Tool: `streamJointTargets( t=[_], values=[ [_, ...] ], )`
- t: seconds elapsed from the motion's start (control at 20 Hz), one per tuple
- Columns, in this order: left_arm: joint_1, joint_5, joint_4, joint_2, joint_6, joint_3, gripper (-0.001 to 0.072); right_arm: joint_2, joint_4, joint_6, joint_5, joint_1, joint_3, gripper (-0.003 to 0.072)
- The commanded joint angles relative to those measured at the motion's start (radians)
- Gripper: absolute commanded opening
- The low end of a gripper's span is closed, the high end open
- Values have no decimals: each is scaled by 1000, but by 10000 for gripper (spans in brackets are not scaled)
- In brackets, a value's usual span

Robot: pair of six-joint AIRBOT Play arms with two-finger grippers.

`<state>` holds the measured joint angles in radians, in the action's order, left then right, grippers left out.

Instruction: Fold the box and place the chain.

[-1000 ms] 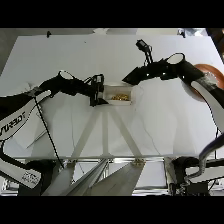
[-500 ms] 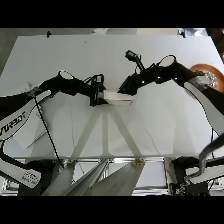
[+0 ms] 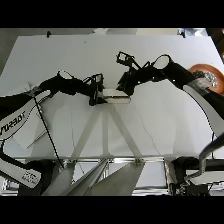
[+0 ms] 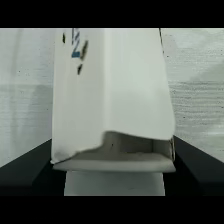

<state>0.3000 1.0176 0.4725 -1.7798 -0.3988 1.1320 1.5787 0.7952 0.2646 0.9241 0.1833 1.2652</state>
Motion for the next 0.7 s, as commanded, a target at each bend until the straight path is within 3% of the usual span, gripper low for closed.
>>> streamJointTargets(
  t=[0.0, 0.15, 0.25, 0.65],
  values=[
    [1, 3, -1, 0, -1, 0, 326, -24, 88, -3, -14, 17, 0, 299],
    [1, 3, -1, 0, -1, 0, 326, -21, 117, -4, -1, 34, -11, 276],
    [1, 3, -1, 0, -1, 0, 326, -20, 127, -4, -1, 42, -11, 191],
    [1, 3, -1, 0, -1, 0, 326, -5, 172, -1, -2, 72, -14, 178]
  ],
)
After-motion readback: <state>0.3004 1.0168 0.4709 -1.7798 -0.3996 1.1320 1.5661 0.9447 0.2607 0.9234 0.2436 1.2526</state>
